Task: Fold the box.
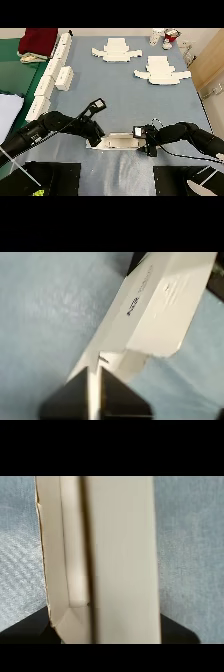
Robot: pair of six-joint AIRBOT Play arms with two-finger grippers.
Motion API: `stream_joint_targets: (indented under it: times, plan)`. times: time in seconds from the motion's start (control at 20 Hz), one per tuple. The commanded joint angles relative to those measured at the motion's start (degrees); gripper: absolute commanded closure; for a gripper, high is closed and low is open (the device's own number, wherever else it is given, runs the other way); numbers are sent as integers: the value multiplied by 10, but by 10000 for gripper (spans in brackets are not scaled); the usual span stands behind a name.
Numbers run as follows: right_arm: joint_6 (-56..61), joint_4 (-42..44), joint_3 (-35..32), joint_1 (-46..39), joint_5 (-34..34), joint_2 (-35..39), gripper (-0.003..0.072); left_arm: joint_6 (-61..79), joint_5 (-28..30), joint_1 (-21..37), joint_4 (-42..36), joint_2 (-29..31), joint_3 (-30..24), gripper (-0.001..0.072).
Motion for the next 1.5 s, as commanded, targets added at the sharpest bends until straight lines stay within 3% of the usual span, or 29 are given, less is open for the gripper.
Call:
stream_joint_targets:
  times: [0.0,0.15,0.3,0.4,0.6,0.85,1.2,1.45]
  plan:
    - [0,0,0,0,0,0,210,-203,-134,17,5,28,-5,696]
    - [0,0,0,0,0,0,210,-269,-114,-45,-120,8,-18,696]
    - [0,0,0,0,0,0,210,-267,11,-111,-234,-45,-13,695]
    - [0,0,0,0,0,0,210,-236,55,-113,-282,-84,9,696]
    - [0,0,0,0,0,0,210,-223,64,-65,-283,-142,65,696]
    - [0,0,0,0,0,0,210,-202,70,5,-282,-193,70,696]
    - [0,0,0,0,0,0,210,-184,78,17,-282,-272,71,696]
    - [0,0,0,0,0,0,210,-168,66,17,-282,-288,85,696]
